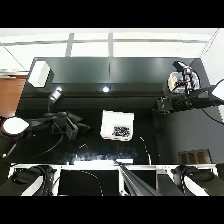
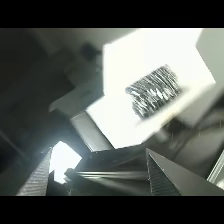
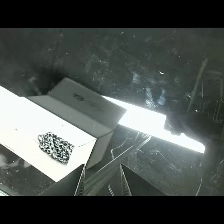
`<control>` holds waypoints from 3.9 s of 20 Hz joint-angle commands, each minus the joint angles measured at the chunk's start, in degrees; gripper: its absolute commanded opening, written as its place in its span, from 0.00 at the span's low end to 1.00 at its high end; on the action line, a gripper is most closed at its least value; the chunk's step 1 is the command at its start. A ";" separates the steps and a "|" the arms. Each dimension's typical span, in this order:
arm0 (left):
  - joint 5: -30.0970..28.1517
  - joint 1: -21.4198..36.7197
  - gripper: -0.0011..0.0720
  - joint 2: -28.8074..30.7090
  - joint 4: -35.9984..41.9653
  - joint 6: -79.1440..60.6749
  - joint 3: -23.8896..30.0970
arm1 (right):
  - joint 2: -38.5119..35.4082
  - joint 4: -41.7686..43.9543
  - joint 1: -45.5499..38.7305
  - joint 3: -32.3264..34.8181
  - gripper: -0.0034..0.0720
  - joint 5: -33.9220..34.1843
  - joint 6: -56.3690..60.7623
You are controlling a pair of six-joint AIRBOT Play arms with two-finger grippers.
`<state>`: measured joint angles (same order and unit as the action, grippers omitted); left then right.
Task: Fold the box and place the chain.
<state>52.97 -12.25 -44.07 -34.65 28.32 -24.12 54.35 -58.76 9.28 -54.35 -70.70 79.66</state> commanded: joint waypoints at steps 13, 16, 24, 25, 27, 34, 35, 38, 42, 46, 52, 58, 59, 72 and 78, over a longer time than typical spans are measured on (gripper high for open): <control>-1.99 -8.41 0.99 -28.02 2.32 -47.65 -7.26 | -0.04 -0.04 0.00 0.02 0.43 -0.22 0.02; -3.56 -9.09 0.99 -28.33 3.87 -48.09 -7.34 | -0.04 -0.04 0.02 0.04 0.43 -0.02 0.02; -4.66 -10.25 0.99 -28.44 9.62 -49.18 -7.37 | -0.02 -0.04 0.00 0.04 0.37 0.61 0.02; -4.68 -10.25 0.99 -28.44 9.60 -49.18 -7.37 | -0.02 -0.07 0.00 0.04 0.37 0.68 0.02; -4.66 -10.25 0.99 -28.44 9.60 -49.18 -7.37 | -0.02 -0.04 0.00 0.04 0.37 0.72 0.02; -3.39 -11.26 0.99 -28.44 7.74 -49.81 -7.43 | -0.02 -0.04 0.02 0.04 0.37 1.51 0.02; -2.97 -11.58 0.99 -28.44 7.93 -49.81 -7.45 | -0.02 -0.07 0.00 0.04 0.37 1.57 0.02; -3.80 -14.23 0.99 -28.46 8.15 -49.79 -7.48 | -0.02 -0.04 0.00 0.04 0.37 1.55 0.02; -5.42 -15.21 0.95 -28.46 8.04 -49.11 -7.48 | -0.02 -0.07 0.00 0.04 0.37 1.53 0.02; -5.42 -15.21 0.65 -28.46 8.04 -49.09 -7.48 | -0.02 -0.24 0.02 0.55 0.37 2.21 0.02; -5.46 -15.21 0.65 -28.46 8.07 -49.09 -7.48 | 1.75 0.20 6.29 6.86 0.95 12.92 0.00; -5.44 -15.21 0.65 -28.46 8.07 -49.09 -7.48 | 10.38 5.68 13.25 6.86 0.95 15.89 -16.35; -5.44 -15.21 0.65 -28.46 8.07 -49.09 -7.48 | 10.23 7.82 13.22 6.64 0.95 15.47 -22.16; -5.42 -15.21 0.65 -28.46 8.04 -49.11 -7.48 | 8.20 7.74 19.76 10.71 0.95 12.20 -58.88; -5.42 -15.21 0.65 -28.46 8.04 -49.09 -7.48 | 8.20 7.96 21.68 10.73 0.95 13.31 -62.77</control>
<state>47.55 -27.44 -72.49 -26.59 -20.75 -31.57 62.59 -50.94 30.20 -43.94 -58.48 19.14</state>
